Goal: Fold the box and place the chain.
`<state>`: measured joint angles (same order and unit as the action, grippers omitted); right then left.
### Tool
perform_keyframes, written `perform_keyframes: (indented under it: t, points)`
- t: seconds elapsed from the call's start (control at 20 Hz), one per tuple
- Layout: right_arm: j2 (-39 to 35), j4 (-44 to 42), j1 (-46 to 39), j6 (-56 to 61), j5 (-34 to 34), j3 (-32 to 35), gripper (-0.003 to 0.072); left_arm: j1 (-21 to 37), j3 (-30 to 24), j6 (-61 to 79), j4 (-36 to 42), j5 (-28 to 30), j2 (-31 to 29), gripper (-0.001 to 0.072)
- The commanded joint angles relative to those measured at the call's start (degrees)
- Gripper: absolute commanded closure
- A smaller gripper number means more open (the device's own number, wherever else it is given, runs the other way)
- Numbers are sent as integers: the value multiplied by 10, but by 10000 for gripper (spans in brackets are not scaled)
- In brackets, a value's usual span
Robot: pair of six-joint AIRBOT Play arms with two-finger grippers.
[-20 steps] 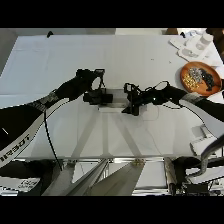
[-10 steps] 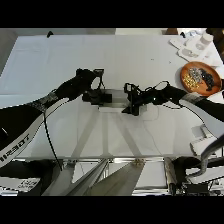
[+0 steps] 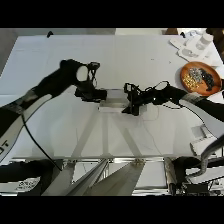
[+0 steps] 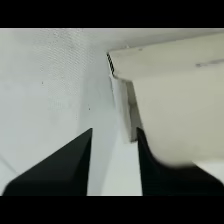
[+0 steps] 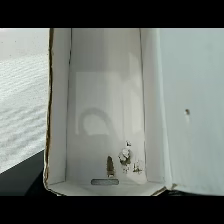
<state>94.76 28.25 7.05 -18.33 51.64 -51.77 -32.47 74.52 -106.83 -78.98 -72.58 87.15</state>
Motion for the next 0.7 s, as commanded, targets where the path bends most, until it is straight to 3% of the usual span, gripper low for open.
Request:
perform_keyframes:
  t: [0.0, 0.2, 0.4, 0.55, 0.65]
  points:
    - [0, 0, 0, 0, 0, 0, 249, 48, 0, 109, 97, -24, -37, 326]
    - [0, 0, 0, 0, 0, 0, 249, 110, -3, 286, 181, -10, -54, 314]
    - [0, 0, 0, 0, 0, 0, 249, 163, -69, 526, 202, 61, -53, 313]
    - [0, 0, 0, 0, 0, 0, 249, 195, -120, 758, 220, 81, -40, 297]
    - [0, 0, 0, 0, 0, 0, 249, 211, -143, 927, 260, 81, -23, 123]
